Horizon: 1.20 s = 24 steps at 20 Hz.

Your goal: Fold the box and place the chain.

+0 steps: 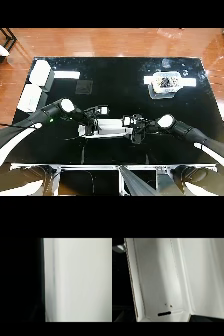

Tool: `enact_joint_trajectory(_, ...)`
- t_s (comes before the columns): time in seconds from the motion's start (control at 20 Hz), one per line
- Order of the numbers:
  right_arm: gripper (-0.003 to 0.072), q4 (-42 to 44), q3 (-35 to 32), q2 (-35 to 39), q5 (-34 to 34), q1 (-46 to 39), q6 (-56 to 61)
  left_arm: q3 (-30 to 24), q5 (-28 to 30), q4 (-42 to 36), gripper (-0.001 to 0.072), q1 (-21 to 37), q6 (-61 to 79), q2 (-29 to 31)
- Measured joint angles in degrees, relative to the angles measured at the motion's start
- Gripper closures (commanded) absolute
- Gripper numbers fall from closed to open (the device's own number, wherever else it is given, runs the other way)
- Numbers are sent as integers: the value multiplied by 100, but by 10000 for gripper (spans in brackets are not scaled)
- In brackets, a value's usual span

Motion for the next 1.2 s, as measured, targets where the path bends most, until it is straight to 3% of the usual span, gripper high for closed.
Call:
enact_joint_trajectory(0.4,229,-2,0,0,13,0,0,164,-57,238,190,146,-546,249)
enact_joint_trajectory(0.7,229,2,0,0,15,0,-2,190,-203,367,192,839,-1147,946)
enact_joint_trajectory(1.0,229,7,0,0,20,0,-2,190,-949,387,210,1377,-1954,1759)
enact_joint_trajectory(1.1,229,7,0,0,17,0,0,190,-1281,387,271,1412,-2236,1910)
enact_joint_trajectory(1.15,229,9,0,0,20,0,-2,190,-1436,391,352,1425,-2450,1963)
enact_joint_trajectory(1.2,229,9,0,0,20,0,0,190,-1541,396,632,1434,-2684,1996)
